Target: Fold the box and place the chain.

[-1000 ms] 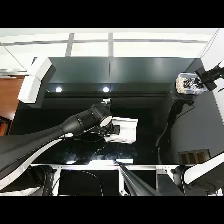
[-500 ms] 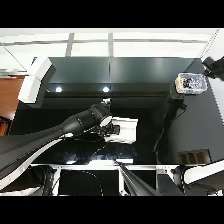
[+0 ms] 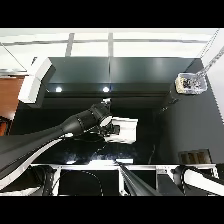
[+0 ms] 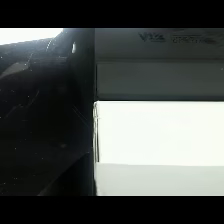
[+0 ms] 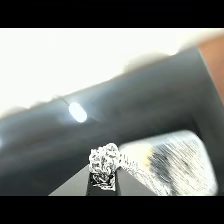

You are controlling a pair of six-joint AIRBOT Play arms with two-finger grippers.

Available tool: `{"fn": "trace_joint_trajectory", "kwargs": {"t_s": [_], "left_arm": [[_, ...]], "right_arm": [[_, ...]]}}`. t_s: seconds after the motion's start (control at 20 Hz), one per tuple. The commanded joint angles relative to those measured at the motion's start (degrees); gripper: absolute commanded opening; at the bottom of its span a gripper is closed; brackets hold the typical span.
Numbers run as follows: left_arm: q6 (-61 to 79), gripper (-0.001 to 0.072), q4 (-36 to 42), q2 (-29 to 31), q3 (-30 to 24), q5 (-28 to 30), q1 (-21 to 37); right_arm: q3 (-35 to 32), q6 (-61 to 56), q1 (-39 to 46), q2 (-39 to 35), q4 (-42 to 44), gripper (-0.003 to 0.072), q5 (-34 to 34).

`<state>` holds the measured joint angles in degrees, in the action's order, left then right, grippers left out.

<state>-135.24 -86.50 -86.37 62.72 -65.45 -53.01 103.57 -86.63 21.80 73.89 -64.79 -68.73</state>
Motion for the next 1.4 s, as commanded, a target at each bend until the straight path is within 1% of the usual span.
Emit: {"fn": "trace_joint_trajectory", "kwargs": {"t_s": [0.0,0.1,0.2,0.35,0.5,0.65,0.75,0.85,0.95,1.35], "left_arm": [[0.0,0.0026,0.0,-0.04,0.02,0.0,0.04],[0.0,0.0026,0.0,-0.04,0.02,0.02,0.04],[0.0,0.0026,0.0,-0.04,0.02,0.26,0.04],[-0.02,0.0026,0.0,-0.04,0.02,0.26,0.04],[0.0,0.0026,0.04,-0.04,0.02,0.28,0.02],[-0.02,0.0026,0.02,-0.04,0.02,0.26,0.02],[-0.02,0.0026,0.02,-0.04,0.02,0.33,0.02],[-0.02,0.0026,0.02,-0.04,0.02,0.46,0.02],[-0.02,0.0026,0.04,-0.04,0.02,0.44,0.02],[-0.02,0.0026,0.17,-0.04,0.02,0.44,0.02]], "right_arm": [[0.96,3.8,-0.02,-7.15,11.89,0.0004,-0.09],[1.07,4.68,-0.04,-9.73,17.0,0.0004,-2.05],[1.03,4.63,-0.15,-11.72,18.88,0.0005,-6.16],[1.01,4.66,-2.95,-14.14,19.98,0.0004,-8.63],[0.79,5.29,-8.5,-15.47,19.87,0.0004,-16.22],[0.33,6.64,-16.46,-15.89,18.62,0.0004,-23.47],[0.33,9.33,-21.86,-15.89,17.44,0.0004,-26.6],[0.31,10.43,-26.1,-15.89,17.18,0.0003,-28.09],[0.33,10.4,-28.22,-15.89,16.61,0.0003,-29.46],[-0.15,11.1,-36.57,-15.89,16.5,0.0002,-30.71]]}}
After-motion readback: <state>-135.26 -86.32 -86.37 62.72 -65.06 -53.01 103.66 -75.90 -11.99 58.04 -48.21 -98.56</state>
